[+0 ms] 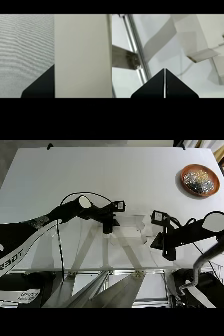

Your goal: Fold the box and place the chain.

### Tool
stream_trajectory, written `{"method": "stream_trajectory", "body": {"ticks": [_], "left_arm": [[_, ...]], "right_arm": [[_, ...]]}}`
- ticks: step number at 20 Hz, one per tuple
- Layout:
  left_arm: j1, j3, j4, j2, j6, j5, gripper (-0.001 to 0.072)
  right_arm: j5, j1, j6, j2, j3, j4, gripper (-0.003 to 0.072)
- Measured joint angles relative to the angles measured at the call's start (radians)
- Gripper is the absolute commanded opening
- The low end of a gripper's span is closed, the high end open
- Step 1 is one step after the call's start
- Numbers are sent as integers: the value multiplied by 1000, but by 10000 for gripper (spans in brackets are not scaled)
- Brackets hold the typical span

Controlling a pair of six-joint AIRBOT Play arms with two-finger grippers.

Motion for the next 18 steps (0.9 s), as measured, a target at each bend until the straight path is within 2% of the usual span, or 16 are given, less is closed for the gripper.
{"method": "stream_trajectory", "body": {"ticks": [2,3,5,7,8,14,18], "left_arm": [[0,0,0,0,0,0,11],[0,0,0,0,0,0,11],[0,0,0,0,0,0,11],[0,0,0,0,0,0,11],[0,0,0,0,0,0,11],[0,0,0,0,0,0,11],[0,0,0,0,0,0,11]], "right_arm": [[7,27,0,1,0,-33,19],[8,35,1,1,0,-43,67],[9,39,3,1,-2,-59,308],[-18,39,5,6,-10,-77,614],[-53,40,6,13,-19,-92,720],[-383,53,8,127,-163,-161,720],[-555,132,-34,160,-283,-165,715]]}}
